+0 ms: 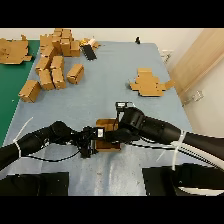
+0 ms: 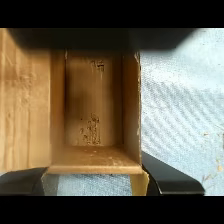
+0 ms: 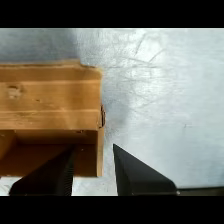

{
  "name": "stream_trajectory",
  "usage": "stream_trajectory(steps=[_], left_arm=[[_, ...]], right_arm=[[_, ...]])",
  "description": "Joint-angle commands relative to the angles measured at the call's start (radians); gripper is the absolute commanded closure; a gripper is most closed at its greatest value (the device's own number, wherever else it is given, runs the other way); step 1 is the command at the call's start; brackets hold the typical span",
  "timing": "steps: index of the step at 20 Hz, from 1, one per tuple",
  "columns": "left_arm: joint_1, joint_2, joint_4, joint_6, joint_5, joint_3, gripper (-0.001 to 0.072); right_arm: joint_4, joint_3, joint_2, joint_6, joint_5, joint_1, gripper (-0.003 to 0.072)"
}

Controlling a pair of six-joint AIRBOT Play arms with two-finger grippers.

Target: Fold the box.

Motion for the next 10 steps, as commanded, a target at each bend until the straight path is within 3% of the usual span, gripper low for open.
stream_trajectory(steps=[1, 2, 4, 5, 6, 8, 10], left_arm=[[0.0, 0.0, 0.0, 0.0, 0.0, 0.0, 0.0273], [0.0, 0.0, 0.0, 0.0, 0.0, 0.0, 0.0273], [0.0, 0.0, 0.0, 0.0, 0.0, 0.0, 0.0273], [0.0, 0.0, 0.0, 0.0, 0.0, 0.0, 0.0273], [0.0, 0.0, 0.0, 0.0, 0.0, 0.0, 0.0273], [0.0, 0.0, 0.0, 0.0, 0.0, 0.0, 0.0272], [0.0, 0.0, 0.0, 0.0, 0.0, 0.0, 0.0273]], right_arm=[[-0.033, 0.0, 0.078, 0.031, -0.09, 0.0, 0.0331], [-0.055, -0.001, 0.093, 0.031, -0.122, 0.0, 0.0362], [-0.12, -0.003, 0.126, 0.031, -0.143, -0.001, 0.0519], [-0.15, -0.008, 0.147, 0.029, -0.142, -0.002, 0.0636], [-0.169, -0.029, 0.176, 0.027, -0.134, -0.016, 0.0684], [-0.116, -0.121, 0.245, -0.055, -0.03, -0.111, 0.0684], [0.067, -0.25, 0.32, -0.28, 0.204, -0.297, 0.0685]])
